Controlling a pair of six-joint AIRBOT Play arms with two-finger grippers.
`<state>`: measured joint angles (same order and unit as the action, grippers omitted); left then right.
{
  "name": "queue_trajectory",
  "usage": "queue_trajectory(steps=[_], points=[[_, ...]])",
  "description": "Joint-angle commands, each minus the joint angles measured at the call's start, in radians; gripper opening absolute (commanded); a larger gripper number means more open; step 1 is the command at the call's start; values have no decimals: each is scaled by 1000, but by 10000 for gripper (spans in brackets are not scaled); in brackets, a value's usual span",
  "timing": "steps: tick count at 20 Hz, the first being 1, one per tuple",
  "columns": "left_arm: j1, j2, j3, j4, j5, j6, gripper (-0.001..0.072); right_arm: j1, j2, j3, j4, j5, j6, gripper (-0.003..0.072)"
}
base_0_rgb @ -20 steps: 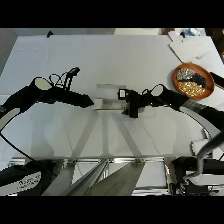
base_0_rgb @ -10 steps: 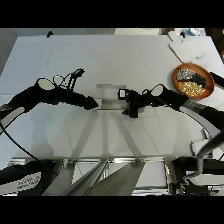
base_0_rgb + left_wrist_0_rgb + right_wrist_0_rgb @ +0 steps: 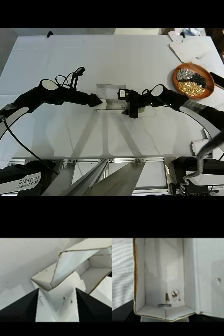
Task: Fold the box and place the chain.
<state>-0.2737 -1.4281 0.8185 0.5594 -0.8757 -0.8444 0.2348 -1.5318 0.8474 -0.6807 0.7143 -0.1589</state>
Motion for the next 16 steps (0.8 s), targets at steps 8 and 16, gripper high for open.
queue_trajectory(steps=[8,16], points=[[-53,-25,0,40,120,-39,517,0,0,0,0,0,0,298],[-69,-28,2,142,146,-138,509,0,0,0,0,0,0,298]])
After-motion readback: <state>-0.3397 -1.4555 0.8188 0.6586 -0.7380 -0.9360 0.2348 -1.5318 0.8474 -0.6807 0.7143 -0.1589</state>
